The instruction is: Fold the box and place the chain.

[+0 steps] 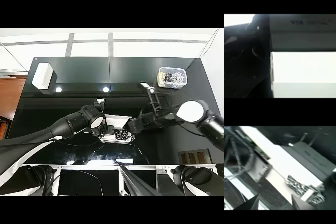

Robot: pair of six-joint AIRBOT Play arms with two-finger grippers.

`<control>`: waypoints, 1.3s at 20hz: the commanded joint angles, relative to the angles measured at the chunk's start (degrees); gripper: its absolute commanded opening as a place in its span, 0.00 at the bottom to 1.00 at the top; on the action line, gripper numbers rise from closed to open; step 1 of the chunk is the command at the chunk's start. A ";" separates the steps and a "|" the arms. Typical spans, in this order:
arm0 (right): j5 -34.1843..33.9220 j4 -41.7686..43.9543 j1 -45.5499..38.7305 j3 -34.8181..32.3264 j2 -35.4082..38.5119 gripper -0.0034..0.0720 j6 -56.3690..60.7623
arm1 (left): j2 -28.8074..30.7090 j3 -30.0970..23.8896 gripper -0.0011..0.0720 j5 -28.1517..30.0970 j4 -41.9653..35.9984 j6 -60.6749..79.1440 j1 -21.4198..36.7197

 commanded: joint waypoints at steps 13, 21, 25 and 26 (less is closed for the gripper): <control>-19.21 5.44 -5.66 -28.28 9.77 0.82 -50.05 | -0.02 0.04 0.05 0.00 0.02 0.00 -0.02; -22.01 13.53 -3.08 -29.46 4.46 0.81 -83.67 | -0.02 0.04 0.05 -0.02 0.02 0.00 -0.02; -25.53 17.27 -3.10 -29.24 0.15 0.81 -86.23 | -0.02 0.04 0.05 -0.02 0.02 0.00 0.00; -25.42 17.25 -3.08 -29.24 -0.66 0.81 -86.25 | -0.02 0.04 0.05 -0.02 0.00 0.00 -0.02</control>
